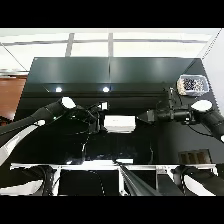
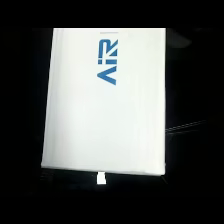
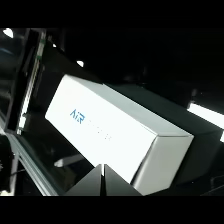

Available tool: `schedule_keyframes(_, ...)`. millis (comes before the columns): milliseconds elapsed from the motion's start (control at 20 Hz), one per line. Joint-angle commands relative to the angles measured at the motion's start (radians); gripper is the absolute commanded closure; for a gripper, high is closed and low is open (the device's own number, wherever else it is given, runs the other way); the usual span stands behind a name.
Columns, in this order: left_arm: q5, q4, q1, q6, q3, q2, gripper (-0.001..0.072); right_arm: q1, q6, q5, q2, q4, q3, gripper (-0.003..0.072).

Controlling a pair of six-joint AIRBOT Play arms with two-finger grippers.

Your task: Fold the box and place the chain.

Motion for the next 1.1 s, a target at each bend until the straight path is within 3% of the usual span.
schedule_keyframes(0,0.000,0.000,-0.001,0.000,0.000,0.000,0.0316,0.044,0.015,-0.021,-0.040,0.089,-0.005,0.0669)
schedule_keyframes(750,0.008,0.000,0.000,0.000,0.000,0.000,0.0316,0.143,0.015,-0.090,-0.055,0.127,-0.005,0.0669)
schedule_keyframes(1050,0.008,0.000,0.000,0.000,0.000,0.000,0.0316,0.217,0.015,-0.153,-0.135,0.126,-0.005,0.0669)
